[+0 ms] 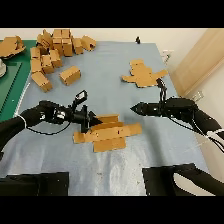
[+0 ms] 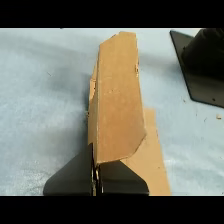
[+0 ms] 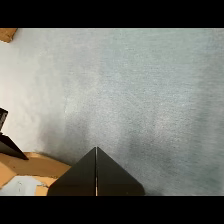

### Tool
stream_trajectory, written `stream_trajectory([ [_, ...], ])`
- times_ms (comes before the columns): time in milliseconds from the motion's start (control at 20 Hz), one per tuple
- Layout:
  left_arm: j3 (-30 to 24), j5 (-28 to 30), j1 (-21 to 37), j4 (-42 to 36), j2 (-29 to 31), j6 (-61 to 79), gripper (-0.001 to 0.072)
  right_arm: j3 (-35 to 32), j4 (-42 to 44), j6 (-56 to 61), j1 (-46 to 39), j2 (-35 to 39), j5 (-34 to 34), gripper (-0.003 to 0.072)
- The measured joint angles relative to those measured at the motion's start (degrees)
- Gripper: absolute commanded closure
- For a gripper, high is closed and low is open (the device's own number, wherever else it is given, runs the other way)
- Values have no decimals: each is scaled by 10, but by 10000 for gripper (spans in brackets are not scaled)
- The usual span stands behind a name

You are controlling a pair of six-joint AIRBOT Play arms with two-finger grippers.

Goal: Fold the box.

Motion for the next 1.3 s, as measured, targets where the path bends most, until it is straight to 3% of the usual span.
stream_trajectory([
  [1000, 0, 20, -16, 45, 0, -12, 698, 0, -15, 0, 12, 3, 0, 683],
  [1300, 0, 21, -16, 45, 0, -12, 698, 0, -114, 26, 83, 67, -9, 684],
])
